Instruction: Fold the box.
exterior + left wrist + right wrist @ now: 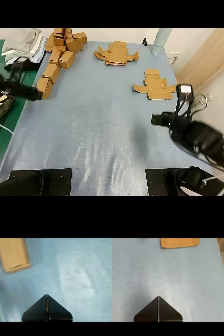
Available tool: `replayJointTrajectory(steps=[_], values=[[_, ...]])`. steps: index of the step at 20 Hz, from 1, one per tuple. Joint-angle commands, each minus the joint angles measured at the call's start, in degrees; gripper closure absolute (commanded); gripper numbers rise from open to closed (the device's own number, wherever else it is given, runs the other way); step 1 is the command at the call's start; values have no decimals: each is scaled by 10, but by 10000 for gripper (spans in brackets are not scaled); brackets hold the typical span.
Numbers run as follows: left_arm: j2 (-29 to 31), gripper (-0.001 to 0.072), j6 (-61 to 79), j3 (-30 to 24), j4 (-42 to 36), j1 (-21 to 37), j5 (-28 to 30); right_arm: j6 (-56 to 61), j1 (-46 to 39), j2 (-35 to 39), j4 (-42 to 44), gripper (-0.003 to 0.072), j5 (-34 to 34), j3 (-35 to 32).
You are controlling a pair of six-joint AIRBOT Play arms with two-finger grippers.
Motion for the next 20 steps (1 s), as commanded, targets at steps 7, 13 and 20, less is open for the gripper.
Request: replayJointTrajectory(steps=[7,13,20], values=[[-36,698,-189,58,5,-308,16,-395,-258,-321,283,679,11,208],[-50,697,-219,58,5,-322,14,-409,-256,-370,316,679,-6,226],[-50,697,-219,58,3,-322,16,-409,-257,-371,316,679,-11,226]])
